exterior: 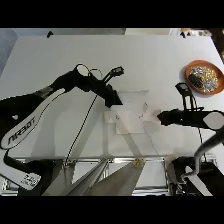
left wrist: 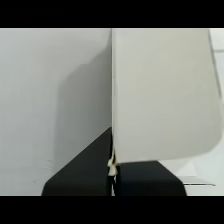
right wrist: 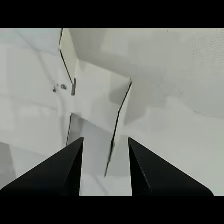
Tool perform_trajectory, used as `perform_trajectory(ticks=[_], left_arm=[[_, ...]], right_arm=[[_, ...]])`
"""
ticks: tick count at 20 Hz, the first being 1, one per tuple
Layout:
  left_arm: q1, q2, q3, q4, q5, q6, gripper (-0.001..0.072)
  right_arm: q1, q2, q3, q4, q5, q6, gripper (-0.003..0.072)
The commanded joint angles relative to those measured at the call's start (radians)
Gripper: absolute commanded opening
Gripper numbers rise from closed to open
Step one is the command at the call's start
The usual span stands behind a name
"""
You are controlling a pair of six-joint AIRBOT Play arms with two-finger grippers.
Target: Fold the box and place the chain.
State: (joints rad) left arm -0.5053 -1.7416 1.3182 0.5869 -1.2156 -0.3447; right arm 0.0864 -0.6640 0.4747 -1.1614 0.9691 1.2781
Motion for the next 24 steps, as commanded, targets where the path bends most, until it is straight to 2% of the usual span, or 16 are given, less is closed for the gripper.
perform_trajectory(ticks=[1, 3, 7, 10, 13, 16, 18, 21, 24], left_arm=[[-0.035, 0.111, -0.019, 0.040, -0.034, 0.008, -0.0003], [-0.060, 0.193, -0.079, 0.043, 0.034, 0.015, -0.0003], [-0.095, 0.341, -0.313, 0.033, 0.255, 0.103, -0.0001], [-0.100, 0.345, -0.416, -0.046, 0.262, 0.200, 0.0001], [-0.112, 0.314, -0.436, -0.057, 0.299, 0.334, 0.0004], [-0.122, 0.297, -0.436, -0.065, 0.438, 0.352, 0.0006], [-0.122, 0.288, -0.436, -0.117, 0.490, 0.394, 0.0008], [-0.122, 0.260, -0.436, -0.172, 0.488, 0.517, 0.0008], [-0.122, 0.209, -0.436, -0.193, 0.464, 0.529, 0.0008]], right_arm=[[0.001, 0.092, 0.061, -0.024, 0.089, 0.000, 0.0319], [0.001, 0.159, 0.061, -0.039, 0.123, 0.000, 0.0319], [0.001, 0.248, 0.061, -0.064, 0.200, 0.000, 0.0318], [0.001, 0.259, 0.060, -0.060, 0.201, 0.000, 0.0318], [0.001, 0.259, 0.060, -0.057, 0.200, 0.000, 0.0318], [0.001, 0.259, 0.060, -0.056, 0.199, 0.000, 0.0318], [0.001, 0.259, 0.060, -0.056, 0.198, 0.000, 0.0318], [0.001, 0.259, 0.060, -0.056, 0.196, 0.000, 0.0318], [0.001, 0.259, 0.060, -0.056, 0.195, 0.000, 0.0318]])
